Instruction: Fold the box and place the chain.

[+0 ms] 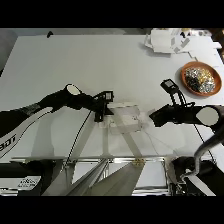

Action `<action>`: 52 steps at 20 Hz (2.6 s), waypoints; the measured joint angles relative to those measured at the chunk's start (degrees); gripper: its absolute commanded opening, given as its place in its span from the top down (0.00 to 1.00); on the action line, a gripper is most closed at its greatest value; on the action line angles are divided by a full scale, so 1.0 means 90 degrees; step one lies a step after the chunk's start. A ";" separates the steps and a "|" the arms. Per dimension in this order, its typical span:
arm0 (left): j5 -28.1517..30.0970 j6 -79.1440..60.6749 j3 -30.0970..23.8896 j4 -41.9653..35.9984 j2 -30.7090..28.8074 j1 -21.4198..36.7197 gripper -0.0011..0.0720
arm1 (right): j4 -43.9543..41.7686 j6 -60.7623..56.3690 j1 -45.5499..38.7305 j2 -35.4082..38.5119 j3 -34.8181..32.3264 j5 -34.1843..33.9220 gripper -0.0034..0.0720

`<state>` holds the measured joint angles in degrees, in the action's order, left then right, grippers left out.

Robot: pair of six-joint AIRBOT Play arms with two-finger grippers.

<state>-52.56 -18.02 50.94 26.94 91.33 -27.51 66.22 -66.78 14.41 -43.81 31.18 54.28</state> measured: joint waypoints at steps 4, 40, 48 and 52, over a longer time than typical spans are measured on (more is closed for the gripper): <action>0.0051 0.0002 0.0000 -0.0304 -0.0131 -0.0027 0.98 | -0.0002 0.0109 0.0000 0.0000 0.0000 0.0066 0.51; -0.0267 0.0493 0.0058 0.0976 -0.0199 -0.0061 0.98 | -0.0002 0.0311 0.0000 0.0000 0.0000 0.0010 0.51; -0.0126 0.0325 0.0056 0.0920 -0.0197 -0.0063 0.98 | 0.0000 0.0313 0.0000 0.0000 0.0000 0.0010 0.51; -0.0075 0.0299 0.0058 0.0874 -0.0141 -0.0061 0.98 | -0.0002 0.0313 0.0000 0.0000 0.0000 0.0010 0.51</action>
<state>-53.23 -15.33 51.46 34.81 90.06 -28.05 66.19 -63.96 14.41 -43.81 31.18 54.37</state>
